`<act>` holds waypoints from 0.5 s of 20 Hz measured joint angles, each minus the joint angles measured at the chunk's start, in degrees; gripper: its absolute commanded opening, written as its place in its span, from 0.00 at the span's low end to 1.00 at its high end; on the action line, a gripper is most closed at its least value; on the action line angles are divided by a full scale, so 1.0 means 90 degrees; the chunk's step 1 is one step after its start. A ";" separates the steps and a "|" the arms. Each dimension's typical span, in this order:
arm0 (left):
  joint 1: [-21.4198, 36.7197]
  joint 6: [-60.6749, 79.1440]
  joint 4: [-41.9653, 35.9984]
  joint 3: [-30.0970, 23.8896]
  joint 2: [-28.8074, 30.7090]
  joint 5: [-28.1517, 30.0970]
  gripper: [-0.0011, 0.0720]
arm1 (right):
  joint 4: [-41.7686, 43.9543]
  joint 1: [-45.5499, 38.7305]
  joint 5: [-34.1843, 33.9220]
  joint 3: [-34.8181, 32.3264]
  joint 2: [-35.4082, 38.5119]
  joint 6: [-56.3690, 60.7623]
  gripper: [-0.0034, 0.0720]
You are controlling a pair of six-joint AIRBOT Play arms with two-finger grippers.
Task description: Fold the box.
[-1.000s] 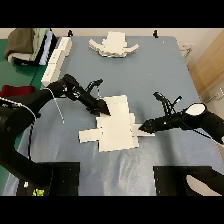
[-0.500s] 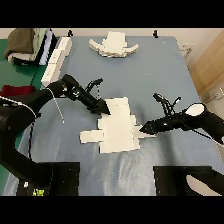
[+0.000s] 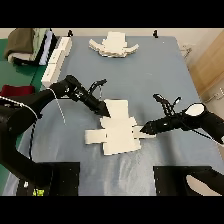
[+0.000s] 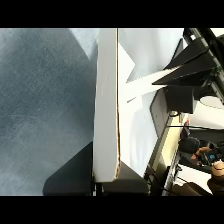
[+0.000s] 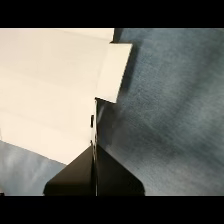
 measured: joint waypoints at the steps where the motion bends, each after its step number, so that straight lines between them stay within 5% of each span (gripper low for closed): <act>1: -0.0012 0.0027 0.0000 0.0000 0.0000 0.0007 0.04 | 0.0015 0.0000 -0.0017 0.0002 0.0002 -0.0002 0.32; 2: -0.0017 0.0046 0.0000 0.0000 -0.0005 0.0046 0.04 | 0.0012 0.0000 -0.0007 0.0002 0.0002 -0.0002 0.41; 6: -0.0015 0.0478 -0.0024 0.0053 0.0027 0.0029 0.03 | -0.0075 -0.0061 -0.0053 0.0073 0.0002 0.0262 0.43; 10: -0.0066 0.1435 0.0017 0.0066 0.0313 0.0134 0.03 | -0.0653 -0.0316 -0.0049 0.0568 0.0063 0.1103 0.63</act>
